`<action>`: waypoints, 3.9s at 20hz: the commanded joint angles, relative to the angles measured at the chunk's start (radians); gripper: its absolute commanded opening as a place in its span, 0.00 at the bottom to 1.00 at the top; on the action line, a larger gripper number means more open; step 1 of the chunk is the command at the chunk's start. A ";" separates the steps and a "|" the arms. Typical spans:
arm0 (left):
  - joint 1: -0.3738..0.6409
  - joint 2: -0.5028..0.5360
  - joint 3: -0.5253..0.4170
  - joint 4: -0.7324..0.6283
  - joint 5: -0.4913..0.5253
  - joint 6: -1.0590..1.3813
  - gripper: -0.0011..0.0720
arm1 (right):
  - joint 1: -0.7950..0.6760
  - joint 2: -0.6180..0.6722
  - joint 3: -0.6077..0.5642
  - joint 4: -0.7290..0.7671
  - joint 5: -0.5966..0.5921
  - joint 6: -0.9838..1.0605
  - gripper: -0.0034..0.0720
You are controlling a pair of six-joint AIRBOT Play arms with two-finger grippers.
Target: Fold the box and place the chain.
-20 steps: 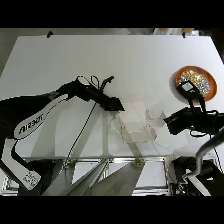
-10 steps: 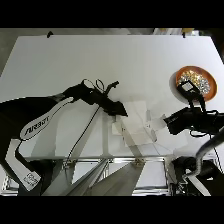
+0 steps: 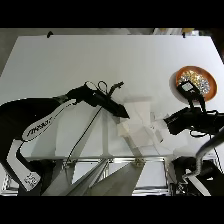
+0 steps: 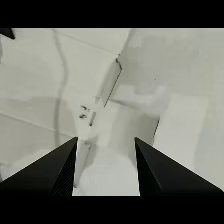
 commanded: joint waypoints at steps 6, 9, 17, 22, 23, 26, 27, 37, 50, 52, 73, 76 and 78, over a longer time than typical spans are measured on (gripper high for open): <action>-0.013 0.307 -0.002 0.434 0.140 0.343 0.01 | 0.000 0.001 0.001 0.000 0.003 0.000 0.57; -0.011 0.410 -0.077 0.419 0.227 0.454 0.01 | 0.000 0.001 0.001 0.001 0.004 0.001 0.57; -0.013 0.414 -0.293 0.117 0.415 0.886 0.02 | 0.000 0.001 0.001 0.014 -0.001 0.000 0.57; -0.013 0.351 -0.293 0.113 0.415 0.900 0.02 | 0.000 0.001 0.001 0.031 -0.005 0.000 0.57; -0.013 0.343 -0.293 0.112 0.413 0.916 0.02 | 0.000 0.001 0.001 0.031 -0.005 0.000 0.57; -0.013 0.338 -0.293 0.108 0.411 0.961 0.03 | 0.000 0.001 0.001 0.031 -0.006 0.000 0.57; -0.013 0.337 -0.293 0.108 0.411 0.961 0.03 | 0.000 0.001 0.001 0.031 -0.008 0.000 0.57; -0.013 0.318 -0.293 0.110 0.415 1.008 0.03 | 0.000 0.001 0.001 0.031 -0.012 0.000 0.57; -0.013 0.321 -0.293 0.109 0.427 1.006 0.03 | 0.000 0.001 0.000 0.119 -0.023 -0.173 0.42; -0.013 0.320 -0.293 0.109 0.426 1.006 0.03 | 0.000 0.001 -0.003 0.231 -0.026 -0.330 0.37; -0.013 0.320 -0.293 0.109 0.418 1.006 0.03 | 0.350 -0.130 -0.259 0.038 -0.320 -0.848 0.97; -0.013 0.320 -0.293 0.109 0.418 1.006 0.03 | 0.350 -0.130 -0.330 0.026 -0.404 -0.850 0.96; -0.013 0.320 -0.293 0.109 0.418 1.006 0.03 | 0.350 -0.130 -0.357 0.026 -0.479 -0.871 0.96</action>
